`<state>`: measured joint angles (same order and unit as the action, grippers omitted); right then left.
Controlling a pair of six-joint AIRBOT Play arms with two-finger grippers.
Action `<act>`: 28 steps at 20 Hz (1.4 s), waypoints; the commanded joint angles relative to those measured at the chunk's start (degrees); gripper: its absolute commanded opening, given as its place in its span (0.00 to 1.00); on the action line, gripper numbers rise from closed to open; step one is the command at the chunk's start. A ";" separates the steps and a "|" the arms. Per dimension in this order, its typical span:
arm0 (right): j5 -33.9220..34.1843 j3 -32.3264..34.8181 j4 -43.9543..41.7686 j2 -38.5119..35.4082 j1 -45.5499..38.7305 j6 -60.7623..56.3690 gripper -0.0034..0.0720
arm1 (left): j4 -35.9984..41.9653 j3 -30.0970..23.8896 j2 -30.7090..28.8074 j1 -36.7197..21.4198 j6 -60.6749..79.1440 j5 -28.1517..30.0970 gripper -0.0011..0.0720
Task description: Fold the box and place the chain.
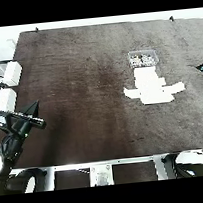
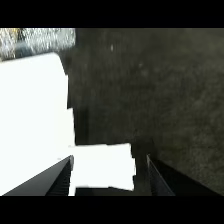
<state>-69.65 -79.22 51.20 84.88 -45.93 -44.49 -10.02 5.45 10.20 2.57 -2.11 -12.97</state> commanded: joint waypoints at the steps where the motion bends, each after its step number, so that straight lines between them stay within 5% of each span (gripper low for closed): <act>1: -12.94 -11.98 5.95 11.52 0.09 -3.54 0.78 | 0.00 -0.02 -0.04 0.00 0.02 0.00 0.04; 11: -19.45 -16.09 5.18 26.34 3.15 -3.26 0.83 | -0.02 -0.02 -0.04 0.00 0.02 0.02 0.04; 19: -25.55 -15.67 -0.04 30.88 5.68 -2.89 0.79 | -0.02 -0.02 -0.04 0.00 0.02 0.02 0.04; 20: -25.62 -15.19 -0.22 31.08 5.86 -2.89 0.73 | 0.00 -0.02 -0.04 0.00 0.02 0.00 0.04; 24: -26.49 -12.74 -2.23 31.08 6.14 -1.36 0.06 | -0.02 -0.02 -0.04 0.00 0.02 0.00 0.04; 28: -25.75 -4.61 -8.33 26.25 6.67 0.09 0.06 | 0.00 -0.02 -0.04 0.00 0.02 0.04 0.04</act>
